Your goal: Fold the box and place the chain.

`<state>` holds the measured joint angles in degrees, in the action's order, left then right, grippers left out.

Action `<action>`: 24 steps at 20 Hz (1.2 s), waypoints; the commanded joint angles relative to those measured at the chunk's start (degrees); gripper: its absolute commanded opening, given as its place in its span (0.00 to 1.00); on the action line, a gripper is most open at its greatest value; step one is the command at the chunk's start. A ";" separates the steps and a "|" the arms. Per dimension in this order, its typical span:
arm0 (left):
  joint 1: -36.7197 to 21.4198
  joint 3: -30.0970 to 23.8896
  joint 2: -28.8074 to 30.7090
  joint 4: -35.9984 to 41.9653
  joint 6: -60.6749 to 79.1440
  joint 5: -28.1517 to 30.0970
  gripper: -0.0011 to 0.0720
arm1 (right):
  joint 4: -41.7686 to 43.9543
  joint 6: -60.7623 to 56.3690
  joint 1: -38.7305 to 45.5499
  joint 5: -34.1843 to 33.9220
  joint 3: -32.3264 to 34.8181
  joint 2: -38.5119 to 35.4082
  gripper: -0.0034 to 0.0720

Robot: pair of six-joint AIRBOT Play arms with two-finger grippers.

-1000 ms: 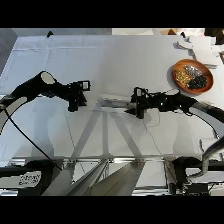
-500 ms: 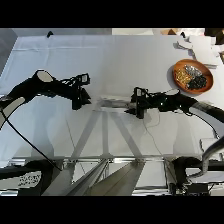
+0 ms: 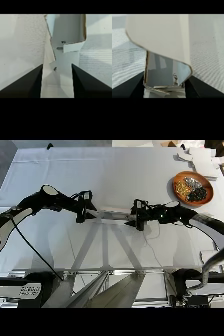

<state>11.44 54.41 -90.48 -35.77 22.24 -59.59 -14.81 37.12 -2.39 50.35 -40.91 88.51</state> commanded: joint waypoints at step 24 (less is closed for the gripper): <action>0.98 0.00 -1.42 5.25 10.12 -3.13 0.22 | 0.02 -0.02 0.02 0.02 -0.04 -0.04 0.63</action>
